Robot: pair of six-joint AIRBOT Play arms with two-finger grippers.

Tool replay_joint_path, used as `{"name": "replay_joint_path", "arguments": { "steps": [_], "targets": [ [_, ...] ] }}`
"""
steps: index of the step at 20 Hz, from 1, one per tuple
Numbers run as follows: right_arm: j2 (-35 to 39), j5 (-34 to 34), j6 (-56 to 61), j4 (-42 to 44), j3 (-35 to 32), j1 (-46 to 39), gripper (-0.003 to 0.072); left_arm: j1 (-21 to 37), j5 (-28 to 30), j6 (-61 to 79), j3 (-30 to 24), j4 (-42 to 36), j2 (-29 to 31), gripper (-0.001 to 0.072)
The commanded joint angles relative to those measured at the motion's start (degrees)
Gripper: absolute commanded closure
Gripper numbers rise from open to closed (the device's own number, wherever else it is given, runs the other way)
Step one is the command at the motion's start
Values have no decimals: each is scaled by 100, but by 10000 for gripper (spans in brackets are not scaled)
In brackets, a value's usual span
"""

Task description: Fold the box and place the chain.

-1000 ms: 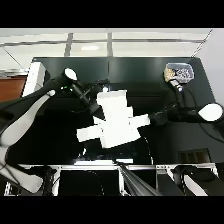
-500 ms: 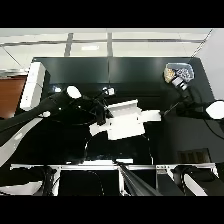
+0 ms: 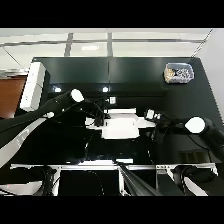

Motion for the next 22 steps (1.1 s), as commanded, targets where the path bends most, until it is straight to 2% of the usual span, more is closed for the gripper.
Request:
{"name": "replay_joint_path", "arguments": {
  "steps": [1,5,9,22],
  "targets": [
    [-186,-157,-409,208,-129,481,30,-2,-11,44,0,55,-59,684],
    [-595,-258,-1307,826,-127,852,31,-2,-50,44,-2,55,-59,684],
    [-780,-935,-1473,1154,-125,1091,31,-4,-55,44,-2,55,-59,684],
    [-778,-946,-1469,1185,553,636,31,-4,-83,44,-2,55,-59,684]
  ]
}}
